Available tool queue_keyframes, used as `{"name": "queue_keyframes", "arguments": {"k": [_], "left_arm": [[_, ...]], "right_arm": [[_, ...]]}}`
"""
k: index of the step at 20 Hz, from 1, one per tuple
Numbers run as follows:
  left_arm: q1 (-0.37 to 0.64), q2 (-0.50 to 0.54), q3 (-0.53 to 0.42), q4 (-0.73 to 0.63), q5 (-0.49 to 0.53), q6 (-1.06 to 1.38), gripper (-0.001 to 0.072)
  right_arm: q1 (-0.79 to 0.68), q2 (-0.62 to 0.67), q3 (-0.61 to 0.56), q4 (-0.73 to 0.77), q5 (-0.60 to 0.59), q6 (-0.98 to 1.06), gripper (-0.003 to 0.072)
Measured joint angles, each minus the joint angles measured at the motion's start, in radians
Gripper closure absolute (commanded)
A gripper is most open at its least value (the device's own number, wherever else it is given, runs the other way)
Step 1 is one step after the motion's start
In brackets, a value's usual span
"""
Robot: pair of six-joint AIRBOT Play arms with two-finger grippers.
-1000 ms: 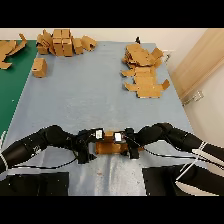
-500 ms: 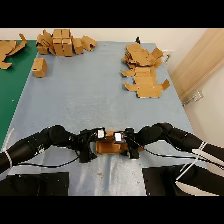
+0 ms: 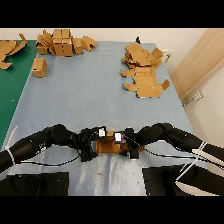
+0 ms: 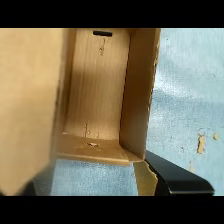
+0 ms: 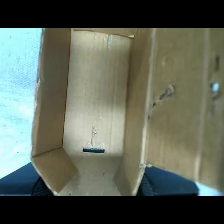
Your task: Fold the box.
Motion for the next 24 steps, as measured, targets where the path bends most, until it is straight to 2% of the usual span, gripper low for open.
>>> {"name": "queue_keyframes", "arguments": {"k": [14,24], "left_arm": [[0.0,-0.009,0.002,0.021,0.021,0.001,0.0017],[0.0,-0.049,0.011,-0.036,0.023,0.087,0.0017]], "right_arm": [[0.0,0.0,0.0,0.001,0.0,0.002,0.0105],[0.0,0.0,0.0,0.001,0.0,0.002,0.0105]]}}
